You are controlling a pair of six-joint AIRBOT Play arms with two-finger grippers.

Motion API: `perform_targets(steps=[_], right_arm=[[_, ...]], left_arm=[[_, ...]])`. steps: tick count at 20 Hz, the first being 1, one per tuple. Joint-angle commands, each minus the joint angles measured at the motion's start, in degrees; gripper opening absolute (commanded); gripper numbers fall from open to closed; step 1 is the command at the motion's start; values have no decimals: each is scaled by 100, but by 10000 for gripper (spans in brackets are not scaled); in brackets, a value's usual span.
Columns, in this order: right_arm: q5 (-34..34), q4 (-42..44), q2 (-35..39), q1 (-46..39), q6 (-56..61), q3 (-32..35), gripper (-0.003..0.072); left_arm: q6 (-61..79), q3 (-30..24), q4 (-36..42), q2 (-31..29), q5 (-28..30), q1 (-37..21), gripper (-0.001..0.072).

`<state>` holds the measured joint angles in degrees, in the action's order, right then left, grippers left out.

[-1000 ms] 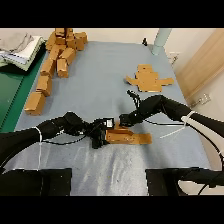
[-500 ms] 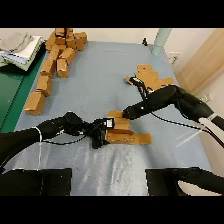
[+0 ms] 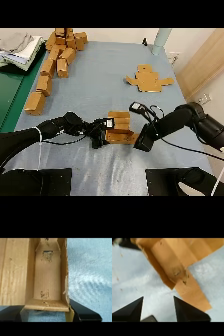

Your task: Fold the box.

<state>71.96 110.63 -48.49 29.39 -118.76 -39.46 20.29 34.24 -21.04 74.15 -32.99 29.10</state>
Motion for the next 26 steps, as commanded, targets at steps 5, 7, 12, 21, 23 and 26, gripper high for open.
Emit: perform_targets(steps=[5, 7, 12, 21, 23, 26], right_arm=[[-1652, -905, -293, 214, -1996, 614, 572], [-2085, -883, -450, 214, -2288, 614, 572], [-2472, -555, -645, 214, -2841, 612, 561], [-2245, 387, -723, 216, -2988, 614, 157], [-2319, 428, -796, 219, -3088, 616, 158], [-2415, 573, -903, 219, -3335, 621, 165]], left_arm=[[0, 0, 0, -4, 2, -2, 489], [0, 0, 0, -4, 2, -2, 489], [0, 0, 0, -4, 2, -2, 489], [0, -2, 0, -4, 2, -2, 489], [0, 0, 0, -4, 2, -2, 489], [0, 0, 0, -4, 2, -2, 489]])
